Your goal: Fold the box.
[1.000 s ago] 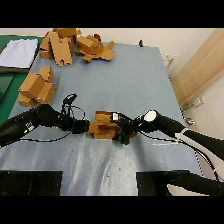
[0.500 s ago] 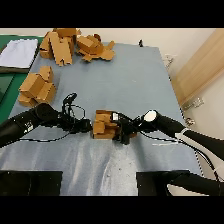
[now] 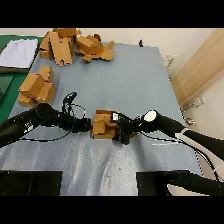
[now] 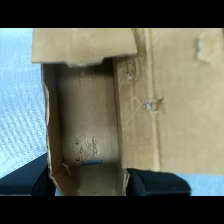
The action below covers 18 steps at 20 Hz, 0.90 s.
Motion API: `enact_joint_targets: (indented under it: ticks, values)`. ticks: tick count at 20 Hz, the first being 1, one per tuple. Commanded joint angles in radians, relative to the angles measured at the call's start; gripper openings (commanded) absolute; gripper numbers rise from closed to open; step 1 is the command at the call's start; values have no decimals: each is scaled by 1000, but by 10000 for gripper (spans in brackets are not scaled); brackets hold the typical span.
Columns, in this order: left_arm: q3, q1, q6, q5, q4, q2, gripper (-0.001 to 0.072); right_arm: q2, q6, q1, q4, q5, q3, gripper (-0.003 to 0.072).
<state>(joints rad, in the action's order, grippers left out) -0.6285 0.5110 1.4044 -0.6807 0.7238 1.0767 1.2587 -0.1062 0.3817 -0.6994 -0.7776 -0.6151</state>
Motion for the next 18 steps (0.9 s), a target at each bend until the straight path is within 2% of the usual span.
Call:
enact_joint_targets:
  ticks: [1,3,5,8,11,15,18]
  values:
    - [-5,1,0,-41,-2,0,363,-1,0,0,0,0,-1,443]
    - [-22,3,31,-43,6,0,362,-1,0,0,0,0,-1,444]
    - [-53,30,95,-44,70,0,363,-1,0,0,0,0,-1,443]
    - [-112,104,269,-47,281,1,363,-1,0,0,0,0,-1,444]
    - [-145,156,418,-91,481,19,363,-1,0,0,0,0,-1,444]
    - [-170,209,429,-127,492,85,363,-1,0,0,0,-1,-1,444]
    - [-217,246,457,-113,509,98,363,-1,0,0,0,-1,-1,443]
